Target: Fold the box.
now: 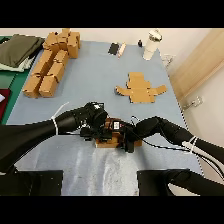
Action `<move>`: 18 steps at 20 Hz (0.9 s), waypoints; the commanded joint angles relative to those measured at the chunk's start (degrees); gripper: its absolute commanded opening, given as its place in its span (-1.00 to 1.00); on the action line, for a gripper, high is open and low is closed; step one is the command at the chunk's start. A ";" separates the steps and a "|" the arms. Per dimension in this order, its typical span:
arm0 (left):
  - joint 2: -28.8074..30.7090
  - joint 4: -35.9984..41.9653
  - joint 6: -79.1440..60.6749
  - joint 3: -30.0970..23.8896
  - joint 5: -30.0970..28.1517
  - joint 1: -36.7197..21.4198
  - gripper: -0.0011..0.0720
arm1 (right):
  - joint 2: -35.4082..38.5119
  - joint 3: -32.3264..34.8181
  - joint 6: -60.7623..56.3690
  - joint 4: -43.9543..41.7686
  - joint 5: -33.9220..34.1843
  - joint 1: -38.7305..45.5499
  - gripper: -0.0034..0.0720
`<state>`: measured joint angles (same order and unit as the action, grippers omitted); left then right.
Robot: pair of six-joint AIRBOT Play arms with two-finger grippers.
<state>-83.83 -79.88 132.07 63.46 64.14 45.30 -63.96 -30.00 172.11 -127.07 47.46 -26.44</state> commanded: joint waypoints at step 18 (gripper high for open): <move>1.51 -1.77 -0.92 2.58 2.36 0.83 0.52 | 0.00 -0.04 0.00 0.02 -0.02 0.02 0.26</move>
<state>-84.20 -80.01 132.03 65.36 65.21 46.54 -63.96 -30.00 172.13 -127.04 47.46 -26.44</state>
